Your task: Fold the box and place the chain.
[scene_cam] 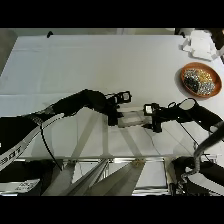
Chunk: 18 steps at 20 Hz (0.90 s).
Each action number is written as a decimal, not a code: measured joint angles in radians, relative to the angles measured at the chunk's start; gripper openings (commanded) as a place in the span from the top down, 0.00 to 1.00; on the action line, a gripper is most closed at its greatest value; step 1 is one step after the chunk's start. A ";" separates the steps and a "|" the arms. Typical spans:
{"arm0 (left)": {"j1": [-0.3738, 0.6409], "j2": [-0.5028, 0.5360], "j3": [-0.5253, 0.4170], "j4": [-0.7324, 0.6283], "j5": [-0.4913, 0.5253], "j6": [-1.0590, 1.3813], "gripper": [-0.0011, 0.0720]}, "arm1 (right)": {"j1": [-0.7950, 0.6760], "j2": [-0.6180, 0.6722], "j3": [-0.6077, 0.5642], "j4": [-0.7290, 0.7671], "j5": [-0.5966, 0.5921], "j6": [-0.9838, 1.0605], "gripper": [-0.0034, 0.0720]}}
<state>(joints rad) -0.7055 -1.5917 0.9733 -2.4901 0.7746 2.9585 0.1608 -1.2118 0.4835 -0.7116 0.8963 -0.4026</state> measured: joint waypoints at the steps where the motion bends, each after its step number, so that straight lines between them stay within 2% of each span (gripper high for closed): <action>1: 0.000 0.000 0.000 0.000 0.000 0.000 0.97 | 0.000 0.000 0.000 -0.005 0.000 0.000 0.38; 4: 0.000 0.000 0.000 0.000 0.000 0.000 0.97 | 0.003 0.000 -0.002 -0.016 -0.002 0.000 0.43; 18: 0.000 0.000 0.000 0.000 0.000 0.000 0.97 | 0.026 0.000 -0.006 -0.025 0.000 0.002 0.40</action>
